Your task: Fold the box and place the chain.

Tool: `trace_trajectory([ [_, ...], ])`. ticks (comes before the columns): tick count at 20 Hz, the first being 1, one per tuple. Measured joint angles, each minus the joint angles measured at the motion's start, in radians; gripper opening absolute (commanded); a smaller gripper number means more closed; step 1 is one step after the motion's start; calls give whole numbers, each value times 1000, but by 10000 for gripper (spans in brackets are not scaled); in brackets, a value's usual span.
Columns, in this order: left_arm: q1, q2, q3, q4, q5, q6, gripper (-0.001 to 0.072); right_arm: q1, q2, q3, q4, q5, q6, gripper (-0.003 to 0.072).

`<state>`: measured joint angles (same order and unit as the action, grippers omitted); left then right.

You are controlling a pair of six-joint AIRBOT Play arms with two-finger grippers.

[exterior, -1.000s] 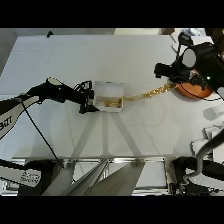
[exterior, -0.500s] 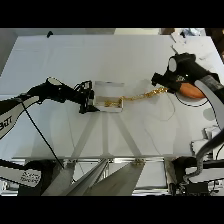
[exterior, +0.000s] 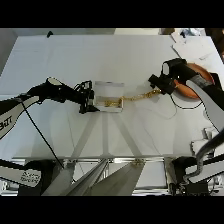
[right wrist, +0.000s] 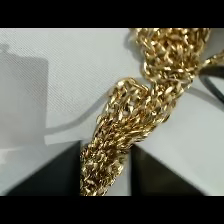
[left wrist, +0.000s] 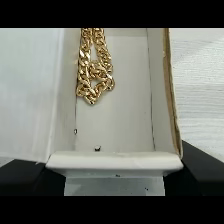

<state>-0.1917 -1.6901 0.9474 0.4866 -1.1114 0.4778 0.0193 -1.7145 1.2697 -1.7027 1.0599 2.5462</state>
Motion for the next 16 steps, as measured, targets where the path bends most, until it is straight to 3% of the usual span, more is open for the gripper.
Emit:
trace_trajectory([
  [7,0,0,0,0,0,0,381,23,22,-3,-3,-7,-14,9],
  [16,0,0,0,0,0,0,381,138,205,-2,-2,4,-307,9],
])
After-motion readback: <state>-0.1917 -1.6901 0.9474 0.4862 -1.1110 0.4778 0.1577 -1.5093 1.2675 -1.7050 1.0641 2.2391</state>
